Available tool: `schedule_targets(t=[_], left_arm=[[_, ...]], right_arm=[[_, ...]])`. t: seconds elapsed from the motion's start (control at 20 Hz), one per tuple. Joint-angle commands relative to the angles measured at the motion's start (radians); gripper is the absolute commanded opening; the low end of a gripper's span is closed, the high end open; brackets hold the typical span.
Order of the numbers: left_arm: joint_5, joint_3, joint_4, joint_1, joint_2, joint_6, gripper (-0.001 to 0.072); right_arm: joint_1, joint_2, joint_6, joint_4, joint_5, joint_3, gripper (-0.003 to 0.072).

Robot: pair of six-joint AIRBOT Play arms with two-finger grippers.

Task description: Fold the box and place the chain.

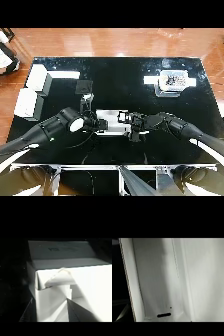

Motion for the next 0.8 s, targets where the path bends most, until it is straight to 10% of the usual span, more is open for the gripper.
schedule_targets(t=[0.0, 0.75], left_arm=[[-0.034, 0.045, 0.056, -0.034, -0.040, -0.076, 0.0528], [-0.140, 0.134, 0.048, -0.041, -0.085, -0.076, 0.0434]], right_arm=[[0.000, 0.000, 0.001, 0.000, -0.001, 0.000, 0.0178], [0.000, 0.000, 0.001, 0.001, 0.004, 0.000, 0.0178]])
